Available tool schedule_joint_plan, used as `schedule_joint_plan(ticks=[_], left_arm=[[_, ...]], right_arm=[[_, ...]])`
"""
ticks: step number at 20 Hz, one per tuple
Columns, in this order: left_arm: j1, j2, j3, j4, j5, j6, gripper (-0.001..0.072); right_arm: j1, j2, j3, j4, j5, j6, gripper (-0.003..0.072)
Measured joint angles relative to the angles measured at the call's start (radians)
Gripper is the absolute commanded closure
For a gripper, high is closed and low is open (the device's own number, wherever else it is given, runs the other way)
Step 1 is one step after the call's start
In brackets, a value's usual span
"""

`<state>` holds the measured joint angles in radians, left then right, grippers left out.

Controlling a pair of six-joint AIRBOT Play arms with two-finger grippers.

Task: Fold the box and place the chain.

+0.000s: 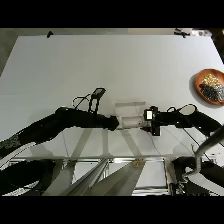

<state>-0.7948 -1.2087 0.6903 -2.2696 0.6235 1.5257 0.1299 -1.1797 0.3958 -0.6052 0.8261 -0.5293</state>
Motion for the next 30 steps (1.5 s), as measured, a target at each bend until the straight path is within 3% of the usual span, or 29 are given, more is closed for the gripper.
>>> schedule_joint_plan(ticks=[15, 22, 30], left_arm=[[-0.006, -0.119, 0.203, 0.193, 0.217, -0.222, 0.0204], [-0.036, -0.153, 0.224, 0.226, 0.241, -0.308, 0.0206], [-0.076, -0.184, 0.226, 0.24, 0.198, -0.374, 0.0225]], right_arm=[[0.0, 0.0, 0.0, 0.0, 0.0, 0.0, 0.0276], [0.0, 0.0, 0.0, 0.0, 0.0, 0.0, 0.0276], [0.0, 0.0, 0.0, 0.0, 0.0, 0.0, 0.0276]])
